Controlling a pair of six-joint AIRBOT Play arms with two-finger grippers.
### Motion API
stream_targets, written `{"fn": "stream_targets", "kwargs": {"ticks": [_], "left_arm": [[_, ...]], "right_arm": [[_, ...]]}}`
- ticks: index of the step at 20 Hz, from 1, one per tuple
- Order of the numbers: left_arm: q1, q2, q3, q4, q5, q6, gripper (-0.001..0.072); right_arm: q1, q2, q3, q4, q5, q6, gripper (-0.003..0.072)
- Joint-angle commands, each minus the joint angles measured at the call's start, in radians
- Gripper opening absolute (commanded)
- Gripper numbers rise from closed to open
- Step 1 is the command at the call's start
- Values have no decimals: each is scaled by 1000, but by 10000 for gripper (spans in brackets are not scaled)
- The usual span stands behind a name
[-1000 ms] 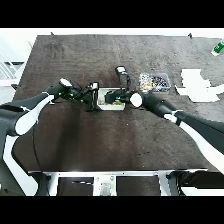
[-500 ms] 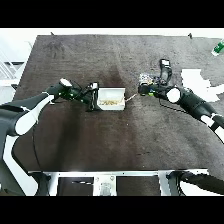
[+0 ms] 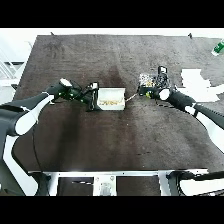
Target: Fold the box and place the chain.
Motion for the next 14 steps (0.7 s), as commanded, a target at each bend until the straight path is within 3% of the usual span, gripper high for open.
{"fn": "stream_targets", "kwargs": {"ticks": [1, 3, 5, 6, 11, 14], "left_arm": [[0, 0, 0, 0, 0, 0, 616], [1, 0, 0, 0, 0, 0, 616], [1, 0, 0, 0, 0, 0, 617], [1, 0, 0, 0, 0, 0, 617], [1, 0, 0, 0, 0, 0, 617], [0, 0, 0, 0, 0, 0, 617]], "right_arm": [[19, -100, 74, 27, -10, 2, 400], [21, -135, 111, 35, -13, 5, 302], [21, -137, 121, 34, -60, 5, 79], [21, -132, 124, 34, -58, 5, 13], [59, 21, 120, 24, 148, -32, 12], [110, 206, 109, 22, 153, -94, 11]]}}
